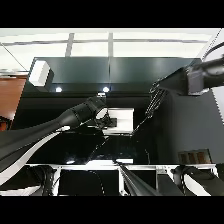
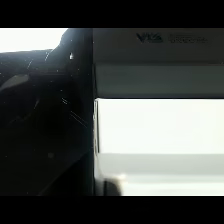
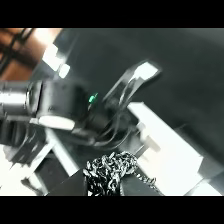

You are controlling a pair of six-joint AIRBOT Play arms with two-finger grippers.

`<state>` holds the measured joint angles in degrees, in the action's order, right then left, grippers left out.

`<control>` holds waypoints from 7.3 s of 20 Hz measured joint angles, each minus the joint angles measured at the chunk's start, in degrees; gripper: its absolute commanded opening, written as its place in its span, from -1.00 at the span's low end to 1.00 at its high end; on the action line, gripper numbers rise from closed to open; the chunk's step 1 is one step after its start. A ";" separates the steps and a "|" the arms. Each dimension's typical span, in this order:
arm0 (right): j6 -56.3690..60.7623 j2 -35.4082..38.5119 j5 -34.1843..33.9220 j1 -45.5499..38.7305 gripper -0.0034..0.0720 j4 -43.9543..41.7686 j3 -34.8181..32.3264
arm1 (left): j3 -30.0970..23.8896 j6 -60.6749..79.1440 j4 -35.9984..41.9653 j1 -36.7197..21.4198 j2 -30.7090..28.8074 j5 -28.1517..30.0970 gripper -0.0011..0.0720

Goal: Fold the box and place the chain.

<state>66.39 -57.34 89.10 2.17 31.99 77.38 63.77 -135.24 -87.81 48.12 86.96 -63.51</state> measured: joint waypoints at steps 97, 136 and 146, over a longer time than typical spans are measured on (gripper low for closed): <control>-17.46 10.08 -30.08 16.09 -0.87 -0.48 -27.36 | 0.00 0.00 0.00 0.00 0.00 -0.02 -0.89; -5.55 8.83 -10.08 -5.95 0.19 17.07 -28.85 | -0.70 11.82 -9.51 -0.79 -17.07 -2.32 0.43; -2.89 8.83 -10.14 -5.97 0.19 17.11 -28.85 | -23.78 83.12 36.09 -27.58 -26.84 8.11 0.98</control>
<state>63.51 -48.51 78.96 -3.79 49.10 48.53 39.99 -52.12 -51.72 20.53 60.12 -55.40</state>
